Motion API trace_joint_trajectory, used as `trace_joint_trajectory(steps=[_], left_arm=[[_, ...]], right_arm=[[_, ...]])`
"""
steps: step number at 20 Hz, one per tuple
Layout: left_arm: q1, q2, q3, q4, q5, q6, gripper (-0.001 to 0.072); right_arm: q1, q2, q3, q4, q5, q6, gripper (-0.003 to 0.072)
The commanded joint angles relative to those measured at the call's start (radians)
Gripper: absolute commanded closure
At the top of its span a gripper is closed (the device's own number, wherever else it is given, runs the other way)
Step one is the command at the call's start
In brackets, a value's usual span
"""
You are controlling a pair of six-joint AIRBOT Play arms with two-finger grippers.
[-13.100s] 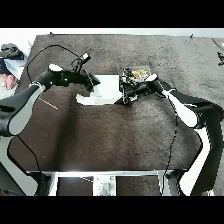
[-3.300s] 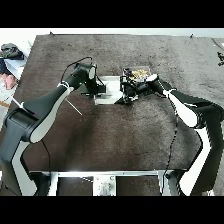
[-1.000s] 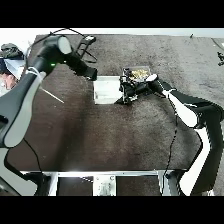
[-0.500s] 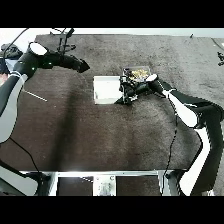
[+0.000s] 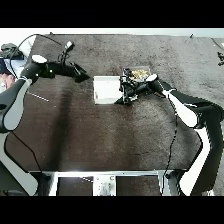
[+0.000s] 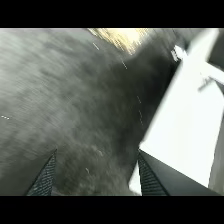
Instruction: Fold the box and place the chain.
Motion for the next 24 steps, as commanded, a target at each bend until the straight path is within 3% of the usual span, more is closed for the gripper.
trace_joint_trajectory(steps=[1,2,9,15,24], left_arm=[[0.016,-0.087,0.0,-0.013,-0.147,0.243,0.0072],[0.014,-0.104,0.0,0.006,-0.158,0.273,-0.0005],[0.008,-0.125,-0.023,0.059,-0.208,0.467,-0.0011],[0.007,-0.125,-0.09,0.011,-0.216,0.546,-0.0011],[-0.031,-0.125,-0.111,-0.025,-0.145,0.569,-0.0011]], right_arm=[[0.0,0.0,0.0,0.0,0.0,0.0,0.0151],[0.0,0.0,0.0,0.0,0.0,0.0,0.0151],[0.0,0.0,0.0,0.0,0.0,0.0,0.0151],[0.0,0.0,0.0,0.0,0.0,0.0,0.0151],[0.0,0.0,0.0,0.0,0.0,0.0,0.0151]])
